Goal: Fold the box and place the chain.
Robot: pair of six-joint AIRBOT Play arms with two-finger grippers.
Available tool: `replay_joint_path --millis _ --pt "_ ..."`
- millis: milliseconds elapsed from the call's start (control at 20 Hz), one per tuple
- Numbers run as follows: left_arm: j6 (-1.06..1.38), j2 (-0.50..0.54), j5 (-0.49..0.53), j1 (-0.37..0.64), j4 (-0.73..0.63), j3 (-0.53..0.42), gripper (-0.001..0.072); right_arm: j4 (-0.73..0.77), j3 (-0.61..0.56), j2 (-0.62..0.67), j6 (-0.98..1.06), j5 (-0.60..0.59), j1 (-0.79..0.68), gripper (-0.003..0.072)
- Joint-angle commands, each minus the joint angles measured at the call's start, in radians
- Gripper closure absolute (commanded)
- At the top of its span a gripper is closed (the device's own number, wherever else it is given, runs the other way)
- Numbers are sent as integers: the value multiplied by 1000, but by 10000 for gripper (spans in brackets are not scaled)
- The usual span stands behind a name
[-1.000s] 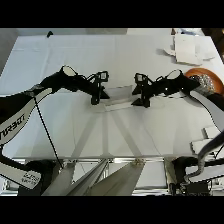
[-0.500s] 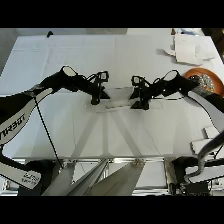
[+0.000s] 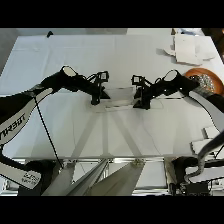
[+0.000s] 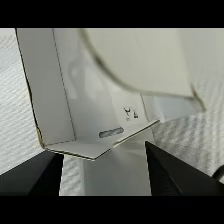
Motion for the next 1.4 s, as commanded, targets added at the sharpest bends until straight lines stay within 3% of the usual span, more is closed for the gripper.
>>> replay_joint_path --millis 0,300,350,400,750,1350 --pt "0 0 0 0 1 0 695 29 0 2 -28 12 1 157" --pt "0 0 0 0 1 0 695 108 0 2 -35 6 7 155" --pt "0 0 0 0 1 0 695 109 0 2 -29 5 8 100" --pt "0 0 0 0 1 0 695 105 0 2 -19 4 7 -31" --pt "0 0 0 0 1 0 695 -7 0 2 -36 -1 7 -16" --pt "0 0 0 0 1 0 695 102 0 -3 -218 -40 -24 -6"
